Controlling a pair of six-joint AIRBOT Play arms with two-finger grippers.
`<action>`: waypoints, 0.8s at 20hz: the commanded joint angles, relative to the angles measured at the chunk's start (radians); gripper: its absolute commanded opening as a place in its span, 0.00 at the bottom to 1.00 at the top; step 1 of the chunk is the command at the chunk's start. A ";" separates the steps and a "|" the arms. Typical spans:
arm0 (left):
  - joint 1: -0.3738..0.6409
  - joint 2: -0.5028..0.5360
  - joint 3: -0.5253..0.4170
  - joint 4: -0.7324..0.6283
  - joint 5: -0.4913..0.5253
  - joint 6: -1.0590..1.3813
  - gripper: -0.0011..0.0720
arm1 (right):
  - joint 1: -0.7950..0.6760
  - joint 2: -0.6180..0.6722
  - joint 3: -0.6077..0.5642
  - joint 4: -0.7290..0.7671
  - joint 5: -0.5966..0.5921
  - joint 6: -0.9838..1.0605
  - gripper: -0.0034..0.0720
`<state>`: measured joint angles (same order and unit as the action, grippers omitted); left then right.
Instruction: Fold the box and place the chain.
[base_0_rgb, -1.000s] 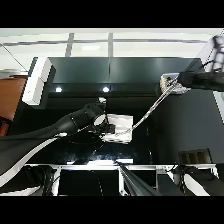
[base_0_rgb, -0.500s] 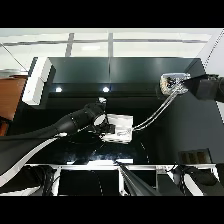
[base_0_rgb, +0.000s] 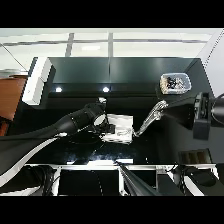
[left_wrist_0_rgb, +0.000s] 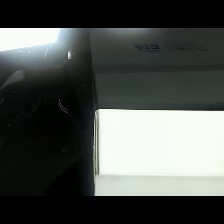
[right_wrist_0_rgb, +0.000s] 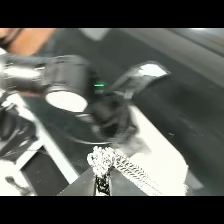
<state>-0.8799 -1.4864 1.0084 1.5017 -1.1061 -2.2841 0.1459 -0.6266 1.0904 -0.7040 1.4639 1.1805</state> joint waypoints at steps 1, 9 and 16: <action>-0.001 0.000 0.000 0.001 0.003 0.000 0.06 | 0.061 -0.007 0.000 0.069 -0.013 -0.026 0.09; -0.001 0.000 0.000 0.000 0.002 0.000 0.06 | 0.246 -0.164 -0.069 0.064 -0.149 -0.026 0.09; -0.001 0.000 0.000 0.000 0.002 0.000 0.06 | 0.278 -0.269 -0.166 -0.019 -0.222 -0.026 0.09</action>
<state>-0.8799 -1.4864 1.0080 1.5017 -1.1049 -2.2845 0.4129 -0.8585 0.9703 -0.6796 1.2812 1.1549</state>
